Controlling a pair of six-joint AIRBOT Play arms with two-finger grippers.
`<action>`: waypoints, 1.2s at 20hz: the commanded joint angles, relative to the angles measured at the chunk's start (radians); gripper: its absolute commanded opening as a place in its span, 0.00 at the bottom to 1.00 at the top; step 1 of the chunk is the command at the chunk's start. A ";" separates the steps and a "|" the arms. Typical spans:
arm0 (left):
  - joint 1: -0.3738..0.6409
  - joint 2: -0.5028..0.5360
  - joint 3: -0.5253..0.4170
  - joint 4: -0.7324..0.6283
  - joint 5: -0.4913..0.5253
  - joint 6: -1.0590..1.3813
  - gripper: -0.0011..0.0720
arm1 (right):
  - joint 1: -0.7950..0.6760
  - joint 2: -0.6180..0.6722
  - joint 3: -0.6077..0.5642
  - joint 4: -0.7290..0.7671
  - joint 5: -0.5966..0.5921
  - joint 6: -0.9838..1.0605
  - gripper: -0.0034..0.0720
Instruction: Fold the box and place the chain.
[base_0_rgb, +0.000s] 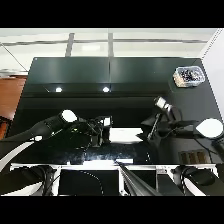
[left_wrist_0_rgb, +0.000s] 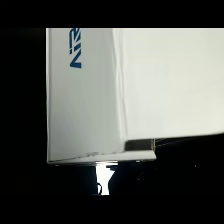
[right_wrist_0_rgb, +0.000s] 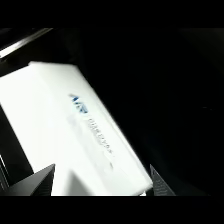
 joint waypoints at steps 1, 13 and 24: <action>0.000 -0.001 0.001 0.000 0.000 0.000 0.65 | 0.105 0.001 -0.041 -0.057 -0.075 -0.079 0.99; 0.000 -0.001 0.001 0.001 0.000 0.000 0.65 | 0.188 -0.071 -0.040 -0.134 -0.112 -0.146 0.99; 0.000 -0.001 0.001 0.002 -0.001 0.000 0.65 | 0.189 -0.071 -0.034 -0.154 -0.212 -0.152 0.97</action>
